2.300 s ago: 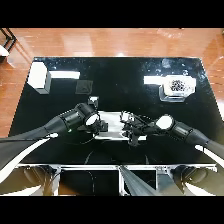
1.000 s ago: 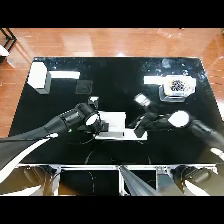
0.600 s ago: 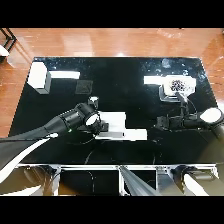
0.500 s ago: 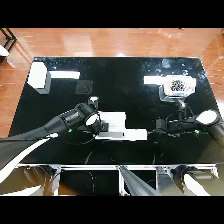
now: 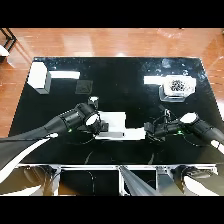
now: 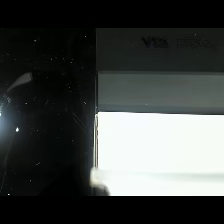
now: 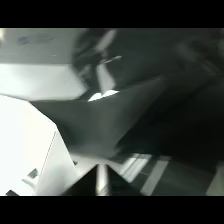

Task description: Fold the box and place the chain.

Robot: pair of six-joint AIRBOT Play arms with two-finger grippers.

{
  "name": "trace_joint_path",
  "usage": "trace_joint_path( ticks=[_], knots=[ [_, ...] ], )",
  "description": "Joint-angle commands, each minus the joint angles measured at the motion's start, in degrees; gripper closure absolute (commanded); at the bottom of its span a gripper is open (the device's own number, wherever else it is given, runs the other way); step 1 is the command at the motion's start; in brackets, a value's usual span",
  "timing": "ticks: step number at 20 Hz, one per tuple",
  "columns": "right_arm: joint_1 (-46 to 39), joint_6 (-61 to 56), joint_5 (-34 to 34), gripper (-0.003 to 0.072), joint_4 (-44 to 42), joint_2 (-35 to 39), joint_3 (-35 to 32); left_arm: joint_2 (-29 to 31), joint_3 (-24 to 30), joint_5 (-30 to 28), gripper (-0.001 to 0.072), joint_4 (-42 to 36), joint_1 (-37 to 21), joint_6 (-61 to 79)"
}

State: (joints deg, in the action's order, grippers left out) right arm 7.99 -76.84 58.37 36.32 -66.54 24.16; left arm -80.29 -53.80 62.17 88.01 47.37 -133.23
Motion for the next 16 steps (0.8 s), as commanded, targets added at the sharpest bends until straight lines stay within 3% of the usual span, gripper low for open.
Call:
trace_joint_path(
  ticks=[1, 2, 3, 10, 15, 16],
  knots=[
    [2.69, 4.83, -0.22, 0.0265, -6.29, -0.90, 0.22, -0.02, -0.02, -0.13, 0.0693, -0.04, 0.00, -0.02],
    [3.34, 5.57, 0.22, 0.0119, -6.32, -0.90, 0.50, -0.02, -0.02, -0.13, 0.0693, -0.04, 0.00, -0.02],
    [3.82, 6.36, 1.33, 0.0066, -6.27, -0.90, 1.03, -0.02, -0.02, -0.11, 0.0693, -0.04, 0.00, -0.02],
    [5.70, 7.26, 6.93, 0.0066, -6.27, -0.90, 6.58, -0.02, -0.02, -0.11, 0.0693, -0.07, -0.02, -0.02],
    [12.37, 3.28, 1.97, 0.0069, -5.81, -0.90, 10.03, -0.02, -0.02, -0.04, 0.0693, -0.04, -0.02, -0.02],
    [14.14, 1.49, 0.33, 0.0099, -5.09, -0.90, 10.54, -0.02, -0.02, -0.04, 0.0693, -0.02, -0.02, 0.00]
  ],
)
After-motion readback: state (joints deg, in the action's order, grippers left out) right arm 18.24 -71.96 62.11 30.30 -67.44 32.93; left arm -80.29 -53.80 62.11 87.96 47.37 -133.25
